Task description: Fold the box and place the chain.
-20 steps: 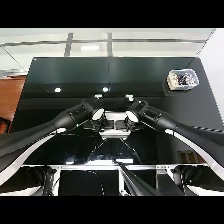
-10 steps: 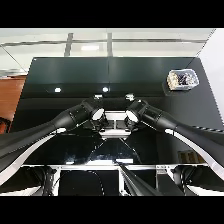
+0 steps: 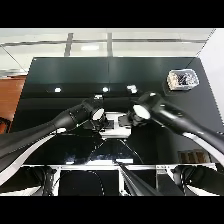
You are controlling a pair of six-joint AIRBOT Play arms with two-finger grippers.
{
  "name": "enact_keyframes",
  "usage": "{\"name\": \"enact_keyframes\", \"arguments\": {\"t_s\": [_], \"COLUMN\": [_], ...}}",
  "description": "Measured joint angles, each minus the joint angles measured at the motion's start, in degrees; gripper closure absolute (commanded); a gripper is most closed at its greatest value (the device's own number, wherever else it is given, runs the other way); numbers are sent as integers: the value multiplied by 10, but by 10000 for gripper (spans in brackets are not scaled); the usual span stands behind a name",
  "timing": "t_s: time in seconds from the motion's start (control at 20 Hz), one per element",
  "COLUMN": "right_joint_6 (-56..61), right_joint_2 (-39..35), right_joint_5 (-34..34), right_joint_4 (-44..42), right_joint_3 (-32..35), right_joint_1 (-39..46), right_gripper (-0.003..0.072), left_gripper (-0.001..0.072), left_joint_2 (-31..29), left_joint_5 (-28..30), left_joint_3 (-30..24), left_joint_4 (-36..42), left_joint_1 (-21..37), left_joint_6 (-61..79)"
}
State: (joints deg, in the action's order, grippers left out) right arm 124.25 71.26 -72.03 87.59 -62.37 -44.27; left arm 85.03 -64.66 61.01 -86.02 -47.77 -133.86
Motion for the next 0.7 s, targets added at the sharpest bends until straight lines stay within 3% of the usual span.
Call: {"name": "enact_keyframes", "arguments": {"t_s": [0.2, 0.25, 0.3, 0.35, 0.45, 0.55, 0.7], "right_joint_6": [-28, -33, -36, -41, -48, -68, -83], "right_joint_2": [-115, -132, -142, -146, -131, -93, 7], "right_joint_5": [-27, -20, -3, 22, 82, 150, 186], "right_joint_4": [148, 194, 224, 237, 210, 130, 25], "right_joint_3": [-3, -2, 1, 5, 10, 5, -60], "right_joint_1": [33, 54, 79, 116, 206, 302, 421], "right_gripper": [297, 69, -28, -29, -28, -24, -24], "left_gripper": [683, 683, 683, 683, 683, 683, 683], "left_joint_2": [0, 0, 0, 0, 0, 0, 0], "left_joint_5": [0, 0, 0, 0, -2, -3, -3], "left_joint_3": [0, 0, 0, 0, 0, 0, 0], "left_joint_4": [0, 0, 0, 0, 0, 0, 0], "left_joint_1": [0, 0, 0, 0, 0, 0, 0], "left_joint_6": [0, 0, 0, -1, -1, -1, -1]}}
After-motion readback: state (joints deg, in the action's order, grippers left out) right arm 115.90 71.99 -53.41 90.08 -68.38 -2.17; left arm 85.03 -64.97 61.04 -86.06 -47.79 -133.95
